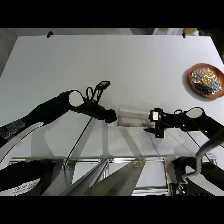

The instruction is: Fold the box and place the chain.

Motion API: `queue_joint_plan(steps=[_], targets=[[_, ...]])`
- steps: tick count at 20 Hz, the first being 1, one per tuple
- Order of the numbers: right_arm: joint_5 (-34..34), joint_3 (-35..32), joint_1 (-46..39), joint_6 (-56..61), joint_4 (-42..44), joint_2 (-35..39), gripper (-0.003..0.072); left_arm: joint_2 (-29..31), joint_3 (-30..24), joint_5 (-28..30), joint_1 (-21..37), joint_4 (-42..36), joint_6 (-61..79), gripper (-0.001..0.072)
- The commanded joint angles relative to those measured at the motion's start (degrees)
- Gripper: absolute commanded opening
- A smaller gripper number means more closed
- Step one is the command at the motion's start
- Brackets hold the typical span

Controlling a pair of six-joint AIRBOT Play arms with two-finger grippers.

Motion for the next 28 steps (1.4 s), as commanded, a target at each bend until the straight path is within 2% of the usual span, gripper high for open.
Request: queue_joint_plan(steps=[1, 5, 8, 11, 14, 16, 18, 20, 28], targets=[[0.0, 0.0, 0.0, 0.1, 0.0, 0.0, 0.0343, 0.9, 0.1, -1.7, 0.7, 0.9, -0.4, 0.0397], [0.0, 0.0, 0.0, 0.1, 0.0, 0.0, 0.0343, 4.3, 0.1, -8.1, 5.4, 5.2, -0.5, 0.0393], [0.0, 0.0, 0.0, 0.1, 0.0, 0.0, 0.0343, 3.3, -0.3, -12.5, 8.9, 5.7, -0.2, 0.0394], [0.0, 0.0, 0.0, 0.1, 0.0, 0.0, 0.0343, -1.0, -0.5, -11.7, 9.3, 2.0, 3.0, 0.0394], [0.0, 0.0, 0.0, 0.1, 0.0, 0.0, 0.0343, -4.3, -0.5, -10.2, 8.6, -7.9, 10.0, 0.0396], [0.0, 0.0, 0.0, 0.1, 0.0, 0.0, 0.0343, -4.7, -0.5, -9.5, 7.8, -11.1, 12.5, 0.0397], [0.0, 0.0, 0.0, 0.1, 0.0, 0.0, 0.0343, -4.7, -0.5, -9.5, 7.7, -12.1, 12.7, 0.0398], [0.0, 0.0, 0.0, 0.1, 0.0, 0.0, 0.0343, -4.7, -0.5, -9.7, 7.8, -12.0, 12.7, 0.0437], [0.0, 0.0, 0.0, 0.1, 0.0, 0.0, 0.0343, -4.7, -0.2, -8.5, 4.2, -14.4, 12.6, 0.0436]])
